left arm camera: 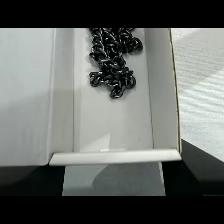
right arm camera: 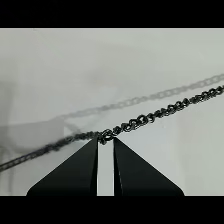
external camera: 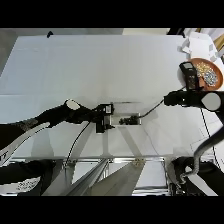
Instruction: Fold the box and place the chain.
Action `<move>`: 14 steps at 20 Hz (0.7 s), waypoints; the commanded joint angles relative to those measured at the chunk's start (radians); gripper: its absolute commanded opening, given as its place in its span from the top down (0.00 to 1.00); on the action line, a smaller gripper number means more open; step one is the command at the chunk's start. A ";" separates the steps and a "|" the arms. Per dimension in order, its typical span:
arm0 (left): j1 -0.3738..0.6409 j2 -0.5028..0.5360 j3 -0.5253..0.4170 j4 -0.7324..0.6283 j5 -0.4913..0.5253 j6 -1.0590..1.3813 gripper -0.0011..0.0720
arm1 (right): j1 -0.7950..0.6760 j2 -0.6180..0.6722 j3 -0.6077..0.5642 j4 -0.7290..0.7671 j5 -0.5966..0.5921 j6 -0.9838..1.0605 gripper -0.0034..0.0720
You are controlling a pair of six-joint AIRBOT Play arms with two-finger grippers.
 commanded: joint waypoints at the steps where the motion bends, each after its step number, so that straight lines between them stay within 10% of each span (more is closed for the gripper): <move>1: 0.000 0.001 0.000 0.000 -0.002 0.000 0.55 | 0.000 0.178 0.001 0.155 0.108 -0.124 0.94; 14: 0.000 0.001 0.000 0.000 -0.006 0.001 0.55 | 0.000 0.409 0.000 0.811 0.234 -0.396 0.94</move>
